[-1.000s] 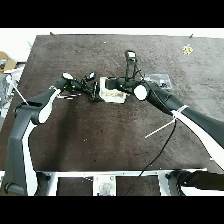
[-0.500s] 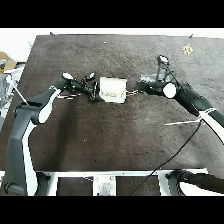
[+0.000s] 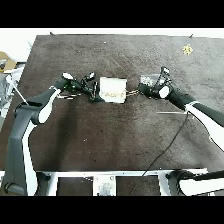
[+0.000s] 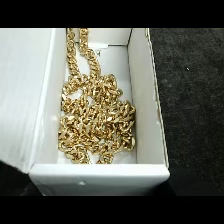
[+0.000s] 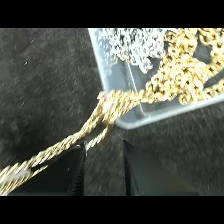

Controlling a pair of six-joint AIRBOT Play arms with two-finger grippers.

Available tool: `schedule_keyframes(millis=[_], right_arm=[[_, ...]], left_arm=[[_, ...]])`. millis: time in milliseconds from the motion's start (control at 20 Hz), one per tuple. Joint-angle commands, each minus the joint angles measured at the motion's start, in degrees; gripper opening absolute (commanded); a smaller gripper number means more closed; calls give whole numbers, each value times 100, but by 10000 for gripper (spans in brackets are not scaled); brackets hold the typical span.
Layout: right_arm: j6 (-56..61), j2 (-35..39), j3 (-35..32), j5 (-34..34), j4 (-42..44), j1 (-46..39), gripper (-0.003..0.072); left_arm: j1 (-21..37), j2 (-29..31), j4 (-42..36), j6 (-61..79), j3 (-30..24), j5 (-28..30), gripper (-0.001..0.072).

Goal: Fold the box and place the chain.

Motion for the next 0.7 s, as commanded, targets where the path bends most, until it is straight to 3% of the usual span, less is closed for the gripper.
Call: schedule_keyframes(millis=[0, 50, 250, 350, 650], right_arm=[[-42, -483, 238, -114, 275, -17, 234], [-44, -525, 238, -177, 313, -17, 140], [-44, -531, 240, -496, 334, -17, 141], [-44, -511, 238, -380, 402, -4, 9], [-494, 535, 236, 409, 286, 376, 8]], left_arm=[[7, -2, 0, 2, -2, 0, 464], [7, -2, 0, 2, -2, 0, 464], [7, -2, 0, 2, -2, 0, 464], [7, -2, 0, 2, -2, 0, 464], [7, -2, 0, 2, -2, 0, 464]])
